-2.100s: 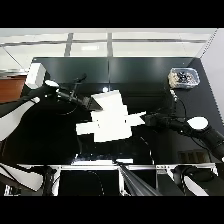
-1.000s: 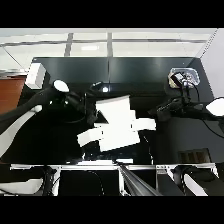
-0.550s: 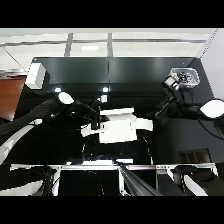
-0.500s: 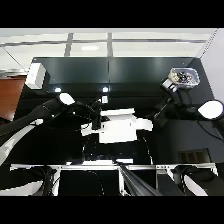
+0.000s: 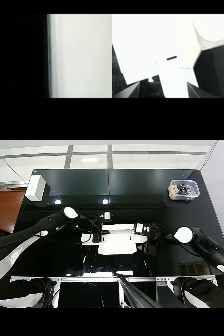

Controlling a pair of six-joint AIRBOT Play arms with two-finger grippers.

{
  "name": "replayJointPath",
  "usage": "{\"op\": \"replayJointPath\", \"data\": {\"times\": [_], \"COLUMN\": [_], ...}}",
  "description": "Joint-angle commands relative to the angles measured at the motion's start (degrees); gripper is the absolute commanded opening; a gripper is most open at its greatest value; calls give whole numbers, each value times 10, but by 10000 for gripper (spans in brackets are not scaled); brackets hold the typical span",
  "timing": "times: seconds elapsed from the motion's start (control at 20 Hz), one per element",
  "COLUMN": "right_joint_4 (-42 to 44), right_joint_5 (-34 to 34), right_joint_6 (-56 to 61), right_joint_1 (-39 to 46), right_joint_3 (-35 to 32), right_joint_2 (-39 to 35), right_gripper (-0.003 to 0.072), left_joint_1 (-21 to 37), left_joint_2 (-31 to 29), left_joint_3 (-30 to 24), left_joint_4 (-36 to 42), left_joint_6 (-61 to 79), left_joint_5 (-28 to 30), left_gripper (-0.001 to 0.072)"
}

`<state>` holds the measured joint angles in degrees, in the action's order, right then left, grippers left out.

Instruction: Fold the box and place the chain.

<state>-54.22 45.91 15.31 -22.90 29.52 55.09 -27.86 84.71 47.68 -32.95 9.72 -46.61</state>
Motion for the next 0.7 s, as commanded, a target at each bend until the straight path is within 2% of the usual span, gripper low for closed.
{"op": "replayJointPath", "data": {"times": [0.0,0.25,0.5,0.65], "right_joint_4": [-1,0,33,32], "right_joint_5": [28,10,-92,-99], "right_joint_6": [-61,-83,-83,-82], "right_joint_1": [-12,-48,-101,-113], "right_joint_3": [-6,-6,-6,-6], "right_joint_2": [9,24,68,75], "right_gripper": [712,706,706,706], "left_joint_1": [0,0,0,0], "left_joint_2": [3,3,3,3], "left_joint_3": [0,0,0,0], "left_joint_4": [0,0,0,0], "left_joint_6": [2,2,2,2], "left_joint_5": [0,-2,-4,-4], "left_gripper": [23,24,24,24]}}
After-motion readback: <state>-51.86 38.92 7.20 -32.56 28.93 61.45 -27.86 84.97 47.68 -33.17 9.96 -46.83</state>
